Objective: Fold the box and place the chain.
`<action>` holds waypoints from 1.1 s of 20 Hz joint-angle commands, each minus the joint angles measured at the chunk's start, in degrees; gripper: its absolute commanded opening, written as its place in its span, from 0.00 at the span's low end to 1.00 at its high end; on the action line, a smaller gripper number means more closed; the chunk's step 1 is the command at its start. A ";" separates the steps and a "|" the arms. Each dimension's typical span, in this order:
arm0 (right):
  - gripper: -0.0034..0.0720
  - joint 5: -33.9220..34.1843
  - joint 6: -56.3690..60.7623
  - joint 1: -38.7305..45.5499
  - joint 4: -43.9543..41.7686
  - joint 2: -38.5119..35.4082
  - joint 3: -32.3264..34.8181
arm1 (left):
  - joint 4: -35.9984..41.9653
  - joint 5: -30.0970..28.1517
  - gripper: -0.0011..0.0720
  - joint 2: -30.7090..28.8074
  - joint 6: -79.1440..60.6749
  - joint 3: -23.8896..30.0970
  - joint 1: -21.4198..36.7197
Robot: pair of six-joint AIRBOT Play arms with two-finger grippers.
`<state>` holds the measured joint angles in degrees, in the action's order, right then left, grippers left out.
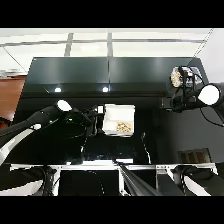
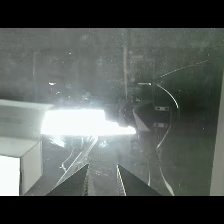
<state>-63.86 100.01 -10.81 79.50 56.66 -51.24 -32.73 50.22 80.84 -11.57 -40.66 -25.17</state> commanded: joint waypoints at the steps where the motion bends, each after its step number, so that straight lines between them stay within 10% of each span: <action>1: 0.30 3.52 -0.22 -0.02 -0.31 0.04 0.02 | 0.02 -1.49 0.64 -0.02 2.38 -0.07 -0.11; 3: 0.30 8.94 -0.24 -0.02 -3.91 0.22 0.02 | 0.02 -2.71 0.62 -0.26 3.26 -0.07 -0.15; 7: 0.85 16.31 -11.10 -0.02 -22.08 5.18 -0.07 | 0.00 -4.20 0.62 -0.57 3.23 -0.07 -0.13; 14: 0.87 17.20 -45.13 -0.07 -49.18 16.41 -0.07 | 0.00 -3.91 0.62 -0.57 3.17 -0.07 -0.13; 22: 0.87 0.68 -79.82 -2.75 -45.07 16.24 -0.07 | 0.00 -4.09 0.62 -0.57 2.97 -0.07 -0.15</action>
<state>-59.57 32.40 -12.32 33.61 72.69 -51.29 -32.71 46.04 80.31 -8.47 -40.69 -25.28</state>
